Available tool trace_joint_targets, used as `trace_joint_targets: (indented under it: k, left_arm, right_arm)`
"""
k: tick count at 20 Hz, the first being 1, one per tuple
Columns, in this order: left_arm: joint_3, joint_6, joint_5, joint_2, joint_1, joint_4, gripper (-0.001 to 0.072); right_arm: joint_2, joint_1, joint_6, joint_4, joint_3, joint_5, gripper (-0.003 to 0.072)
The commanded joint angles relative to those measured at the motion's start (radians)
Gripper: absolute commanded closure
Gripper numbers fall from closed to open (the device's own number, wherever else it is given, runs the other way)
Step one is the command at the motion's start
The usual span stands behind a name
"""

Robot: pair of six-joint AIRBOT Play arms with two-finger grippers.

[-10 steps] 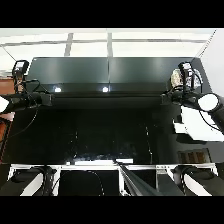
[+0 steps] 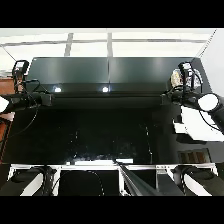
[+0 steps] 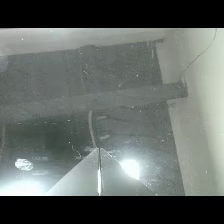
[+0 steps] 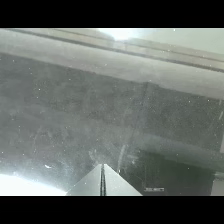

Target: Fold the box and place the chain.

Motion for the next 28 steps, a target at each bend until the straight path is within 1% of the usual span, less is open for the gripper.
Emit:
trace_joint_targets:
  k: [1, 3, 5, 6, 7, 8, 9, 10, 11, 12, 13, 14, 15, 16, 18, 19, 20, 21, 22, 23, 25, 26, 28]
  left_arm:
    - [0.0, 0.0, 0.0, 0.001, -0.001, 0.0, 0.0685]
    - [-0.001, 0.0, 0.002, 0.001, -0.001, 0.0, 0.0685]
    - [-0.001, 0.0, 0.035, 0.001, -0.002, -0.066, 0.0685]
    - [-0.001, 0.0, 0.05, 0.001, -0.002, -0.118, 0.0685]
    - [-0.001, 0.0, 0.063, 0.001, -0.002, -0.153, 0.0685]
    - [-0.001, 0.0, 0.082, 0.0, -0.002, -0.185, 0.0685]
    - [-0.001, 0.001, 0.113, -0.001, -0.002, -0.21, 0.0685]
    - [0.0, 0.0, 0.136, -0.001, -0.001, -0.229, 0.0685]
    - [-0.001, 0.001, 0.137, -0.001, -0.002, -0.233, 0.0685]
    - [-0.001, 0.001, 0.13, -0.001, -0.002, -0.232, 0.0675]
    - [-0.001, 0.0, 0.119, -0.001, -0.001, -0.227, 0.0461]
    - [-0.001, 0.0, 0.105, -0.001, -0.001, -0.225, 0.0047]
    - [0.0, -0.004, 0.085, -0.002, -0.001, -0.225, 0.0006]
    - [0.0, -0.004, 0.064, -0.003, -0.001, -0.225, 0.0006]
    - [-0.001, -0.004, 0.035, -0.003, -0.002, -0.225, 0.0006]
    - [-0.001, -0.004, 0.031, -0.005, -0.002, -0.225, 0.0006]
    - [-0.001, -0.007, 0.031, -0.006, -0.002, -0.226, 0.0006]
    - [-0.001, -0.019, 0.027, -0.008, -0.002, -0.225, 0.0006]
    - [-0.001, -0.023, 0.02, -0.011, -0.002, -0.225, 0.0006]
    - [-0.001, -0.023, 0.013, -0.013, -0.002, -0.225, 0.0006]
    - [-0.001, -0.023, 0.004, -0.013, -0.002, -0.225, 0.0006]
    - [-0.001, -0.023, 0.003, -0.013, -0.002, -0.225, 0.0006]
    - [-0.001, -0.024, 0.003, -0.013, -0.002, -0.227, 0.0006]
  right_arm:
    - [-0.001, 0.0, 0.0, 0.0, 0.0, 0.0, 0.0672]
    - [-0.001, 0.0, 0.004, 0.05, 0.0, -0.001, 0.0672]
    - [-0.001, 0.0, 0.004, 0.151, 0.0, -0.002, 0.0672]
    - [-0.001, 0.0, 0.003, 0.194, 0.0, -0.023, 0.0672]
    - [-0.002, 0.0, 0.005, 0.198, 0.0, -0.085, 0.067]
    - [-0.002, -0.002, 0.017, 0.196, 0.0, -0.149, 0.0466]
    - [-0.002, -0.006, 0.02, 0.192, 0.0, -0.192, -0.0034]
    - [-0.002, -0.022, 0.021, 0.153, 0.005, -0.206, -0.0034]
    - [-0.002, -0.063, 0.047, 0.076, 0.016, -0.198, -0.0034]
    - [-0.002, -0.124, 0.126, -0.027, 0.027, -0.191, -0.0034]
    - [-0.002, -0.214, 0.24, -0.161, 0.046, -0.172, -0.0034]
    - [-0.003, -0.317, 0.349, -0.283, 0.069, -0.144, -0.0034]
    - [-0.007, -0.44, 0.429, -0.388, 0.093, -0.104, -0.0034]
    - [-0.014, -0.558, 0.441, -0.459, 0.109, -0.048, -0.0034]
    - [-0.042, -0.804, 0.439, -0.557, 0.127, 0.117, -0.0034]
    - [-0.063, -0.921, 0.434, -0.554, 0.133, 0.153, -0.0034]
    - [-0.092, -1.011, 0.379, -0.497, 0.149, 0.172, -0.0034]
    - [-0.137, -1.08, 0.236, -0.374, 0.182, 0.201, -0.0034]
    - [-0.193, -1.117, 0.085, -0.261, 0.228, 0.258, -0.0034]
    - [-0.264, -1.13, -0.043, -0.195, 0.289, 0.347, -0.0034]
    - [-0.393, -1.125, -0.164, -0.204, 0.392, 0.503, -0.0034]
    - [-0.437, -1.123, -0.191, -0.204, 0.42, 0.536, -0.0034]
    - [-0.496, -1.113, -0.262, -0.185, 0.455, 0.549, -0.0034]
